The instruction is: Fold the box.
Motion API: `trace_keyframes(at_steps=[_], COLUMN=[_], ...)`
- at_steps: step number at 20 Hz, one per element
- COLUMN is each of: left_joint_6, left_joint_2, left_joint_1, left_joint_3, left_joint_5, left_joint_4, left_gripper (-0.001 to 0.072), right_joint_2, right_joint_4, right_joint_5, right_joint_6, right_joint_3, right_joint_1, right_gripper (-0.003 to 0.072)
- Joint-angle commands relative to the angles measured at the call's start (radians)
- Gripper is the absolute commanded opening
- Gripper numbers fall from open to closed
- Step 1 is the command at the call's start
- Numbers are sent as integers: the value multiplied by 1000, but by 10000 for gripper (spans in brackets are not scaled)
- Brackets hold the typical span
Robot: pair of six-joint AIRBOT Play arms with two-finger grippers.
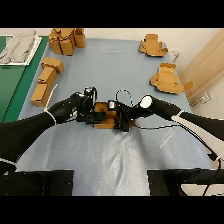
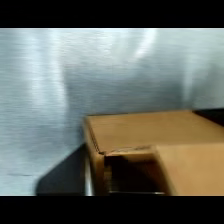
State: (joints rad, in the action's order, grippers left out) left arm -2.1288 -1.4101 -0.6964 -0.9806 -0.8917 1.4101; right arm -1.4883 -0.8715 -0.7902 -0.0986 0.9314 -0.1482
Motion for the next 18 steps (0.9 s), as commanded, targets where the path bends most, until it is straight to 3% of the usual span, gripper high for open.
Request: trace_keyframes(at_steps=[1,9,10,11,18], left_joint_6=[-15,-10,-10,-16,-14], left_joint_2=[-2,4,6,10,11], left_joint_1=[-31,-33,-33,-33,-32], left_joint_3=[-6,-17,-20,-21,-21], left_joint_5=[44,43,43,42,25], left_joint_4=[3,4,4,4,21], left_gripper=[18,30,236,324,326], right_joint_2=[-5,-5,-5,-5,-5], right_joint_4=[-3,-3,-3,-3,-3], right_joint_5=[5,5,5,5,4], right_joint_6=[2,2,2,2,2], right_joint_3=[0,0,0,0,0], right_joint_1=[-1,-1,-1,-1,-1], right_gripper=[401,401,401,400,400])
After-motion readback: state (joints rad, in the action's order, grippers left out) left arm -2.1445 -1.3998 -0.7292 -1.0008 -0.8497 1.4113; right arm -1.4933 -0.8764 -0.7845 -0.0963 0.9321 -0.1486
